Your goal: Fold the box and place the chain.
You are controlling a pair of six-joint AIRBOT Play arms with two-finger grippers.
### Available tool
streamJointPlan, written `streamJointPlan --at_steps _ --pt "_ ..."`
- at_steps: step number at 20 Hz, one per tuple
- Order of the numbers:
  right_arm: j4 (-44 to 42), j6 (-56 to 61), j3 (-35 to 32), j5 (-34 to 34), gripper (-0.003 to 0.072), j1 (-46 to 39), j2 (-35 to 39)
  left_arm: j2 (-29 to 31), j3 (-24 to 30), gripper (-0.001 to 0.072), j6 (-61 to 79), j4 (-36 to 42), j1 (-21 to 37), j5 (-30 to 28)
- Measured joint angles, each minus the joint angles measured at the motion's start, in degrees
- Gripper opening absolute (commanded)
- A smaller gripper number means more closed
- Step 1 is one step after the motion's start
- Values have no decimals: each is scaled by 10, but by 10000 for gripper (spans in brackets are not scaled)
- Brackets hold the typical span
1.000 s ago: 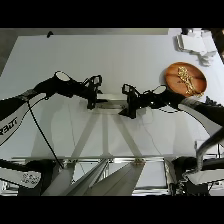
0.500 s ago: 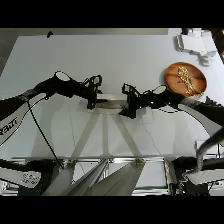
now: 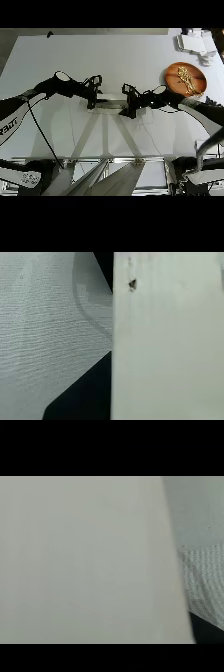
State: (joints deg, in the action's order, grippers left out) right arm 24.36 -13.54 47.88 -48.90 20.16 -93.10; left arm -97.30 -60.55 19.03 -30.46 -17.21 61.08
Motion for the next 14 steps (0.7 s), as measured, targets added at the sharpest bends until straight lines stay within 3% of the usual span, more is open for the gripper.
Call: streamJointPlan --at_steps 5,8,14 --pt "0 0 0 0 402 0 0 0 0 28 0 0 0 -5" --pt "-1 0 0 0 402 0 0 -2 1 240 0 -19 8 -16" --pt "-1 0 0 0 402 0 0 41 1 211 -39 -11 46 0"
